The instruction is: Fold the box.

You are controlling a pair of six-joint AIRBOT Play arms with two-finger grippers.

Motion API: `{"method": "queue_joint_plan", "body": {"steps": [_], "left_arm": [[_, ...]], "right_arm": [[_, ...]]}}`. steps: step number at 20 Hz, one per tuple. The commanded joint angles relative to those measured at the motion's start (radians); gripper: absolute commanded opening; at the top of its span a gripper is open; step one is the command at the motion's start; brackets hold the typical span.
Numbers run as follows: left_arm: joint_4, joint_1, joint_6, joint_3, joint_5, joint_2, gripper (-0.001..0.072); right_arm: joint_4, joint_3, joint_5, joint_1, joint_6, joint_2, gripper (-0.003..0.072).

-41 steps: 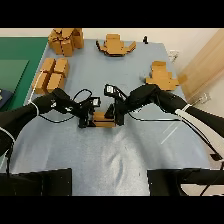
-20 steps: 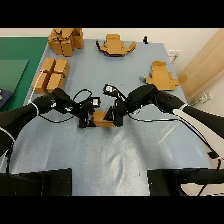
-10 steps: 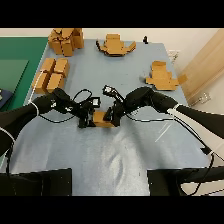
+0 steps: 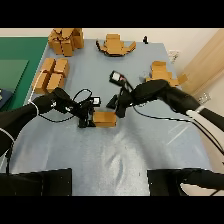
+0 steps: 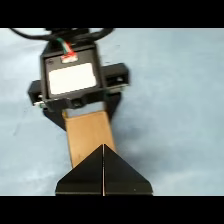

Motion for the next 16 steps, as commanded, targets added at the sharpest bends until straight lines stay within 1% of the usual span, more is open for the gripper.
{"method": "queue_joint_plan", "body": {"steps": [1, 3, 4, 5, 6, 7, 8, 10, 11, 12, 13, 14, 16], "left_arm": [[-0.013, 0.02, -0.297, 0.038, 0.126, 0.063, 0.0014], [-0.005, 0.08, -0.486, 0.057, 0.255, 0.162, 0.0013], [0.051, 0.126, -0.6, 0.057, 0.311, 0.217, 0.0013], [0.195, 0.187, -0.767, 0.057, 0.339, 0.274, 0.0013], [0.367, 0.256, -0.956, 0.055, 0.328, 0.319, 0.0013], [0.528, 0.346, -1.136, 0.048, 0.282, 0.362, 0.0013], [0.603, 0.446, -1.208, 0.036, 0.216, 0.399, 0.0012], [0.573, 0.632, -1.161, -0.008, 0.119, 0.455, 0.0012], [0.519, 0.718, -1.079, -0.042, 0.089, 0.475, 0.0012], [0.46, 0.782, -0.977, -0.076, 0.066, 0.483, 0.0012], [0.415, 0.834, -0.887, -0.114, 0.052, 0.48, 0.0013], [0.389, 0.863, -0.844, -0.153, 0.062, 0.472, 0.0013], [0.339, 0.869, -0.748, -0.206, 0.084, 0.422, 0.0013]], "right_arm": [[-0.201, -0.001, 0.036, -0.054, 0.222, 0.106, 0.0005], [-0.342, -0.001, 0.025, -0.101, 0.356, 0.145, 0.0005], [-0.369, -0.002, 0.016, -0.122, 0.389, 0.159, 0.0004], [-0.375, -0.002, 0.005, -0.146, 0.397, 0.17, 0.0005], [-0.374, -0.002, 0.002, -0.164, 0.397, 0.177, 0.0005], [-0.374, -0.002, 0.002, -0.18, 0.397, 0.182, 0.0005], [-0.374, -0.006, 0.003, -0.193, 0.397, 0.184, 0.0005], [-0.373, -0.024, 0.004, -0.209, 0.397, 0.185, 0.0005], [-0.373, -0.038, 0.006, -0.212, 0.396, 0.185, 0.0005], [-0.373, -0.054, 0.008, -0.214, 0.397, 0.185, 0.0005], [-0.373, -0.073, 0.011, -0.214, 0.397, 0.185, 0.0005], [-0.371, -0.089, 0.012, -0.214, 0.397, 0.185, 0.0005], [-0.365, -0.111, 0.012, -0.214, 0.397, 0.185, 0.0005]]}}
